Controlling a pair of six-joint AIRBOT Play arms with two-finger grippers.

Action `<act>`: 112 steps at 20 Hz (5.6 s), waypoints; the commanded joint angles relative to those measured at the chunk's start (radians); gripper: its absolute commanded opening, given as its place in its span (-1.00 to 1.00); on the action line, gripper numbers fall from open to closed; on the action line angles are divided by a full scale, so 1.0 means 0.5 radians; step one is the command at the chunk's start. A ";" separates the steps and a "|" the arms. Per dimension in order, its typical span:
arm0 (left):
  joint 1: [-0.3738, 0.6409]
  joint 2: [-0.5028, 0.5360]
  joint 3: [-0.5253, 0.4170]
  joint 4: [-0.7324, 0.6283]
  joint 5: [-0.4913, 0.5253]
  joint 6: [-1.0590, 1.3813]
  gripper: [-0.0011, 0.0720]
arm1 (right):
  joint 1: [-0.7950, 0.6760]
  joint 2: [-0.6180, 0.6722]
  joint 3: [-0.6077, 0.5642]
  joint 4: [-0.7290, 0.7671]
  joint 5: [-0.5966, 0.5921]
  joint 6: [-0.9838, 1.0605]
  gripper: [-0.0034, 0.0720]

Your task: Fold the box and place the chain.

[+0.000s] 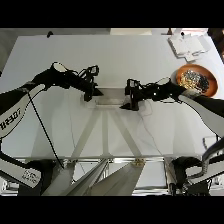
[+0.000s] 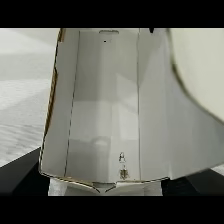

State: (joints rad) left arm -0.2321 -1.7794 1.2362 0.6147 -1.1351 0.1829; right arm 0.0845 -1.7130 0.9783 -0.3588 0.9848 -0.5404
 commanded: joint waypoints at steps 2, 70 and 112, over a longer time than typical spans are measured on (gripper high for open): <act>0.000 -0.002 0.001 -0.001 0.002 -0.001 -0.93 | 0.016 -0.001 0.005 -0.037 -0.018 0.043 0.93; 0.000 -0.002 0.001 -0.002 0.004 0.000 -0.93 | 0.039 0.002 0.008 -0.156 -0.063 0.219 0.30; 0.101 -0.149 -0.002 -0.300 0.092 -1.318 -0.94 | 0.039 0.002 0.008 -0.156 -0.063 0.219 0.30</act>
State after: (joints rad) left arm -0.1783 -1.8103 1.2362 0.4652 -1.1584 -0.3847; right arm 0.1032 -1.7126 0.9810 -0.4351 0.9550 -0.4255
